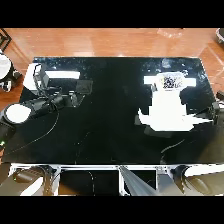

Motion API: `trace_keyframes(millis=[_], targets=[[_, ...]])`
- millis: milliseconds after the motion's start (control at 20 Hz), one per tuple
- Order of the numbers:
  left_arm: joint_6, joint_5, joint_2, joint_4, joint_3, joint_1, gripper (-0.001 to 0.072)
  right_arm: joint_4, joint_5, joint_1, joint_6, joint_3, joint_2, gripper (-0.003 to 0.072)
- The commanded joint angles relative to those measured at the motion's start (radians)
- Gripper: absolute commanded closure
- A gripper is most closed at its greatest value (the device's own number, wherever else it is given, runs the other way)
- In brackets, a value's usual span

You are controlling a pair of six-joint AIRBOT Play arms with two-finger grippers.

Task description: Fold the box and place the chain.

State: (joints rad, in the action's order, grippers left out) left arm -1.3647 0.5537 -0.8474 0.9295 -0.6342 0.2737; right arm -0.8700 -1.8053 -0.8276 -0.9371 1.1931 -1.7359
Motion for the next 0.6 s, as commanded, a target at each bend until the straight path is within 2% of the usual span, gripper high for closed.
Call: trace_keyframes(millis=[0,150,250,450,550], targets=[[0.005,0.005,-0.001,0.000,0.000,0.000,0.0083,0.063,-0.029,0.063,-0.002,-0.035,0.051,0.0667],[0.035,0.027,-0.001,0.001,0.000,0.000,0.0083,0.073,-0.019,0.119,-0.016,-0.130,0.139,0.0666],[0.042,0.037,-0.001,0.001,0.000,0.000,0.0083,0.149,0.023,0.167,-0.024,-0.221,0.213,0.0667],[0.041,0.033,-0.010,-0.013,0.000,0.000,0.0083,0.408,0.221,0.360,-0.008,-0.411,0.406,0.0667],[0.041,0.030,-0.034,-0.031,0.000,0.000,0.0084,0.504,0.369,0.504,-0.009,-0.483,0.515,0.0667]])
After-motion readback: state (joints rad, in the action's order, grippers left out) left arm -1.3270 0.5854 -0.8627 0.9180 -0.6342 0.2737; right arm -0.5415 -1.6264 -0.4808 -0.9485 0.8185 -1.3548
